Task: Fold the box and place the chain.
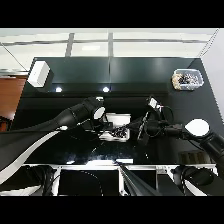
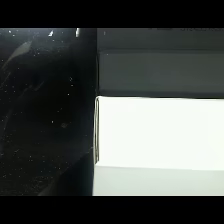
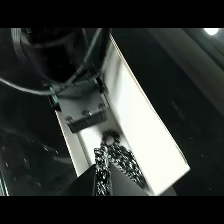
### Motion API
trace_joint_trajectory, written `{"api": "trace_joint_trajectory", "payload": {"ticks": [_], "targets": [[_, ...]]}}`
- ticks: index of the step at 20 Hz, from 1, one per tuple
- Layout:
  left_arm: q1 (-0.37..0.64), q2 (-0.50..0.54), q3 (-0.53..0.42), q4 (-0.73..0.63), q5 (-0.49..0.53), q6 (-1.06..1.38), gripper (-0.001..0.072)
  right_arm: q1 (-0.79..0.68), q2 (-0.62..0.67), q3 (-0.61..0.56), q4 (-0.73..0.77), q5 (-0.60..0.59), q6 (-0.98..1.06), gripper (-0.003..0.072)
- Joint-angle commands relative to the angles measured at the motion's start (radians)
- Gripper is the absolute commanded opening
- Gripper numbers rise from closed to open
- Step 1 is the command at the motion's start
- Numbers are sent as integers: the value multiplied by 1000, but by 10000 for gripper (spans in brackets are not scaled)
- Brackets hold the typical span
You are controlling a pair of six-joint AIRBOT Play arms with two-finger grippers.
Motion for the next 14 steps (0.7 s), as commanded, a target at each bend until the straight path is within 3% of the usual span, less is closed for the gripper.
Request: {"api": "trace_joint_trajectory", "payload": {"ticks": [1, 2, 7, 11, 12, 14], "targets": [[0, 0, 0, 0, 0, 0, 31, 43, 3, 1, 2, -60, 79, 304], [0, 0, 0, 0, 0, 0, 31, 43, 3, 1, -1, -60, 84, 341], [0, 0, 0, 0, 0, 0, 31, -50, 46, 2, -65, -37, 123, 338], [0, 0, 0, 0, 0, 0, 31, -202, 64, 1, -232, 17, 374, 336], [0, 0, 0, 0, 0, 0, 31, -227, 64, 1, -346, 21, 526, 301], [0, 0, 0, 0, 0, 0, 31, -260, 64, 1, -563, 53, 815, 15]]}}
